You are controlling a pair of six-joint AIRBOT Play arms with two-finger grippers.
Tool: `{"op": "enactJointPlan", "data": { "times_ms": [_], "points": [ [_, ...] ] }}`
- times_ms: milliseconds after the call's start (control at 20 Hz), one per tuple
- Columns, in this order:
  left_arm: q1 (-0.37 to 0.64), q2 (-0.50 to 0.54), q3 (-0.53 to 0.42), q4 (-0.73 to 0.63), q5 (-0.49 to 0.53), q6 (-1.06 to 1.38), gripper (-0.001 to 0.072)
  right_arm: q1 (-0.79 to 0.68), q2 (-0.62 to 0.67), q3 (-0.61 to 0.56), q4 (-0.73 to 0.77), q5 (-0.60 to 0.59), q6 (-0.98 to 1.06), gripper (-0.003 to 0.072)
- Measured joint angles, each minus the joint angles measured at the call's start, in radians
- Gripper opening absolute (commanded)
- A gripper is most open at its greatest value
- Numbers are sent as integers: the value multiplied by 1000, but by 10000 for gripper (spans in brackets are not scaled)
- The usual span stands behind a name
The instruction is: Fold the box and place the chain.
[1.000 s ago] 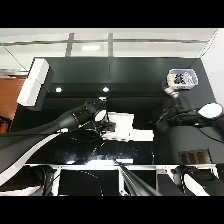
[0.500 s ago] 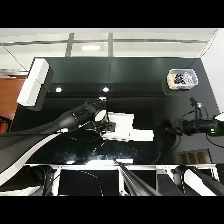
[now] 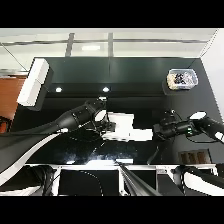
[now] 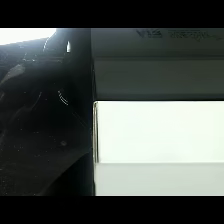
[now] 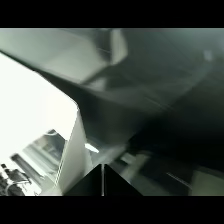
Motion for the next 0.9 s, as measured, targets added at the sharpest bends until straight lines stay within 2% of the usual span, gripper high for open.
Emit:
{"op": "enactJointPlan", "data": {
  "times_ms": [150, 200, 300, 350, 650, 900],
  "points": [
    [0, 0, 0, 0, 0, 0, 27, 33, -15, 0, 76, -3, -45, 19],
    [0, 0, 0, 0, 0, 0, 27, 39, -18, 0, 94, 1, -56, 90],
    [0, 0, 0, 0, 0, 0, 27, 46, -21, 7, 117, 17, -77, 562],
    [0, 0, 0, 0, 0, -1, 27, 48, -22, 12, 124, 26, -87, 593],
    [0, 0, 0, 0, 0, 0, 27, 76, -24, 44, 189, 46, -108, 592],
    [0, 0, 0, 0, -1, 0, 27, 207, -24, 134, 190, 21, -51, 591]
  ]
}}
